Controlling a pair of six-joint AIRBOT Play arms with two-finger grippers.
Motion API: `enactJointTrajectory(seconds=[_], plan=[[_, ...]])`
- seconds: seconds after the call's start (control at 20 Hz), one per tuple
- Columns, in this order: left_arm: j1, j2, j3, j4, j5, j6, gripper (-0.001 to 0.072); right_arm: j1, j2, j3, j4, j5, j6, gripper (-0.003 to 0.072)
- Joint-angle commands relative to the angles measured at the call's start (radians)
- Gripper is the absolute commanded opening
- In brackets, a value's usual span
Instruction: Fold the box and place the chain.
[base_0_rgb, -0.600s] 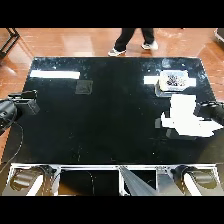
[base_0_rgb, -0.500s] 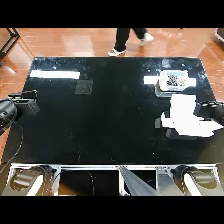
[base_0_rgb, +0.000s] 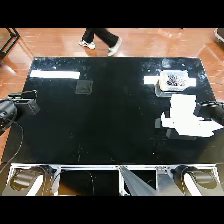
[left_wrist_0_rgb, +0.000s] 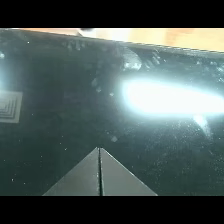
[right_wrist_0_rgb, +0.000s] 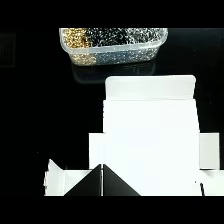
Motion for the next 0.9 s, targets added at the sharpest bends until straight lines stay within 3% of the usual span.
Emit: enactJointTrajectory(seconds=[0.0, 0.15, 0.3, 0.5, 0.6, 0.65, 0.7, 0.75, 0.85], plan=[[0.0, -0.003, 0.0, 0.0, 0.018, 0.0, 0.0026, 0.0, 0.0, 0.0, 0.0, 0.0, 0.0, 0.0022], [0.0, -0.017, 0.0, 0.0, 0.121, -0.001, 0.0026, 0.0, 0.0, 0.0, 0.0, 0.0, 0.0, 0.0022], [0.0, -0.042, -0.001, -0.037, 0.126, -0.001, 0.0027, 0.0, 0.0, 0.0, 0.001, 0.037, 0.001, 0.0022], [-0.003, -0.135, -0.005, -0.194, -0.026, -0.001, 0.0027, 0.0, 0.0, 0.0, 0.011, 0.17, 0.001, 0.0022], [-0.002, -0.187, -0.006, -0.197, -0.055, 0.0, 0.0031, 0.0, 0.0, 0.0, 0.067, 0.179, 0.002, 0.0022], [0.003, -0.211, -0.006, -0.199, -0.046, -0.001, 0.014, 0.0, 0.0, 0.0, 0.09, 0.171, 0.002, 0.0025], [0.003, -0.233, -0.005, -0.204, -0.028, -0.002, 0.0478, 0.0, 0.0, 0.0, 0.111, 0.138, 0.003, 0.0199], [0.002, -0.249, -0.005, -0.234, -0.019, -0.007, 0.062, 0.0, 0.0, 0.0, 0.122, 0.082, 0.009, 0.0708], [0.002, -0.27, -0.005, -0.266, -0.021, -0.005, 0.062, -0.013, -0.024, 0.0, 0.082, -0.042, 0.09, 0.0687]])
